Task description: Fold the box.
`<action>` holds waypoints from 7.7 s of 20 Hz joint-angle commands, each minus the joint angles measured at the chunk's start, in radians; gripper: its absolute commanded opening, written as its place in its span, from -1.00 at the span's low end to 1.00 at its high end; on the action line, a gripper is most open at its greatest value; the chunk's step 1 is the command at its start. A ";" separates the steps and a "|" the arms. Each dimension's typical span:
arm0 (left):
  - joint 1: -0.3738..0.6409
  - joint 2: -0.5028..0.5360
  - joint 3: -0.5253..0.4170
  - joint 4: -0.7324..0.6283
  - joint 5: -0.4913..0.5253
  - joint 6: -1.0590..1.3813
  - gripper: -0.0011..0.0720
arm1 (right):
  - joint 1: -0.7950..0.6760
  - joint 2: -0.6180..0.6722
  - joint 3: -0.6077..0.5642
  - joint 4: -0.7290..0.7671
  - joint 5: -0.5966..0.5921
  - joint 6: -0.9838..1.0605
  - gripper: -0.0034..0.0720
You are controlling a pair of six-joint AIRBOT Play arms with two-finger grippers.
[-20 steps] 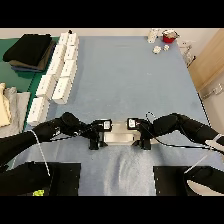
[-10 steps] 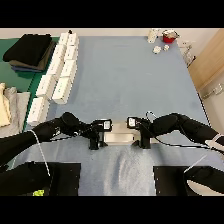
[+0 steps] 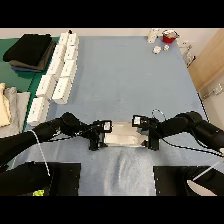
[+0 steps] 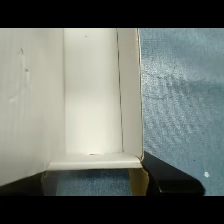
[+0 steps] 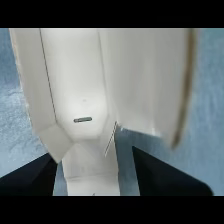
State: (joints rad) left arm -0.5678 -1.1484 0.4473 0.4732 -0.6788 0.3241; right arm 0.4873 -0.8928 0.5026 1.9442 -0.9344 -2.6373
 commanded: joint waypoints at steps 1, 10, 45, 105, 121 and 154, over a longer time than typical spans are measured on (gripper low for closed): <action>0.000 0.000 0.000 -0.003 0.006 -0.003 0.45 | 0.000 0.120 0.041 -0.119 -0.165 0.327 0.95; 0.000 0.000 0.000 -0.002 0.006 -0.003 0.46 | 0.118 0.066 0.051 0.507 0.159 1.017 -0.33; 0.000 0.000 0.000 -0.003 0.006 -0.003 0.46 | 0.149 0.035 0.201 -0.089 -0.056 0.925 -0.51; 0.000 0.000 0.000 -0.002 0.006 -0.003 0.45 | 0.230 -0.021 0.018 -0.080 0.121 0.169 0.32; 0.000 0.000 0.000 -0.003 0.006 -0.003 0.46 | -0.035 0.109 0.023 -0.586 -0.219 1.354 -0.90; 0.000 0.000 -0.001 -0.004 0.044 -0.029 0.46 | -0.488 0.013 -0.157 0.351 -0.175 1.021 -0.90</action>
State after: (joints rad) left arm -0.5690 -1.1484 0.4465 0.4671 -0.6437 0.2955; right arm -0.0509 -0.8795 0.3462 2.2787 -1.1431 -1.6096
